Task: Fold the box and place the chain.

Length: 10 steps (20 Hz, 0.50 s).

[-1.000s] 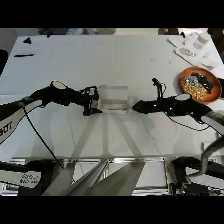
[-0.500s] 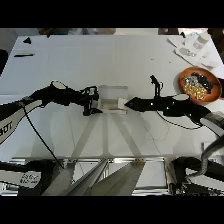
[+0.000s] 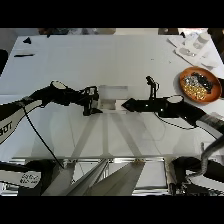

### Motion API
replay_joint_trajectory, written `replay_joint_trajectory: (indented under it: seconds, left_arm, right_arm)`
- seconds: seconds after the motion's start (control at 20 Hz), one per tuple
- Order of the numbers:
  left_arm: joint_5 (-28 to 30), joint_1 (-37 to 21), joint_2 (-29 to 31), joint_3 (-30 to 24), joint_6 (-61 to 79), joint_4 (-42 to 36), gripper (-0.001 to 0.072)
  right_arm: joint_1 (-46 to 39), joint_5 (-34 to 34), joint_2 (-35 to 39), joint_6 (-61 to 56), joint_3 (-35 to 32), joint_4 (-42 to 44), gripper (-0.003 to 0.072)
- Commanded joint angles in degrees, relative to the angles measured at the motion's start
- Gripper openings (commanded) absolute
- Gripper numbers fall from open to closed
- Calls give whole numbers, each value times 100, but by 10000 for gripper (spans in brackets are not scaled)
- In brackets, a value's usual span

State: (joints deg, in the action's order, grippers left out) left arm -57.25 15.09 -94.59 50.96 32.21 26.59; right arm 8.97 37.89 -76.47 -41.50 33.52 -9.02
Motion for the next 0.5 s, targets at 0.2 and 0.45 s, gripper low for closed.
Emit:
replay_joint_trajectory:
  seconds: [0.2, 0.45]
  left_arm:
    - [4, 2, 4, 0, 11, 2, 346]
    - [4, 2, 4, 0, 11, 2, 346]
  right_arm:
    - [356, -780, 46, -13, 70, -382, 446]
    - [387, -763, 105, -1427, 439, -2175, 431]
